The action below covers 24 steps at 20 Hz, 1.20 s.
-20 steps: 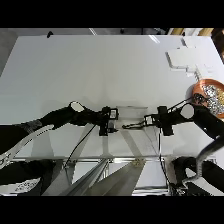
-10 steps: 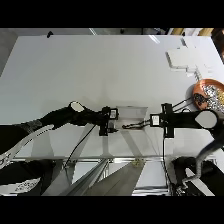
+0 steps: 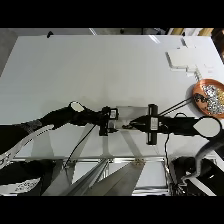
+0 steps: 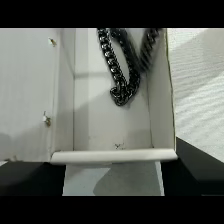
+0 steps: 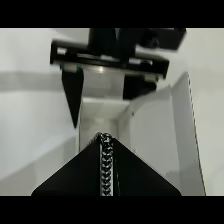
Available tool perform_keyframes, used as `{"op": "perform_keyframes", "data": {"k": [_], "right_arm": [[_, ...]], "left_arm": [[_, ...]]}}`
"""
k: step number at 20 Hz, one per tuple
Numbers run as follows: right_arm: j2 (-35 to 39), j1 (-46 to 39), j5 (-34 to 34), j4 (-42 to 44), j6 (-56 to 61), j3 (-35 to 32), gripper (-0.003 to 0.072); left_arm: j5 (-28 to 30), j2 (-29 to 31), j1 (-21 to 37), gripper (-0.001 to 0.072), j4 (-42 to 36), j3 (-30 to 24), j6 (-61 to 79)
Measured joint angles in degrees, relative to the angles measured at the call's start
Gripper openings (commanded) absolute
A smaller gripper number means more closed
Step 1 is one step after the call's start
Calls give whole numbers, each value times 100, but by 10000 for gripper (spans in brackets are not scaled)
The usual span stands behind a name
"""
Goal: Fold the box and place the chain.
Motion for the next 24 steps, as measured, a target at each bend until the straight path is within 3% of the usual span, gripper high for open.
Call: {"op": "perform_keyframes", "data": {"k": [5,6,7,8,14,17,19,22,24], "right_arm": [[-699,654,-1198,111,446,-2,66],[-817,697,-1342,83,529,-2,114],[-918,732,-1473,22,621,-2,269],[-977,754,-1567,-68,667,-2,318],[-549,723,-1440,-1464,1093,85,317],[-136,214,-769,-2341,1329,164,311],[-31,-334,-195,-2793,1390,186,267],[-184,-1202,476,-3244,1198,142,170],[-426,-1550,669,-3370,872,74,167]], "left_arm": [[0,0,0,271,-2,0,2],[0,0,0,271,-2,0,2],[0,0,0,271,-2,0,2],[0,0,0,271,-2,0,2],[0,0,0,271,-2,0,2],[0,0,0,271,-4,0,2],[0,0,0,271,-4,0,2],[0,0,0,271,-4,0,2],[0,0,0,271,-2,0,2]]}}
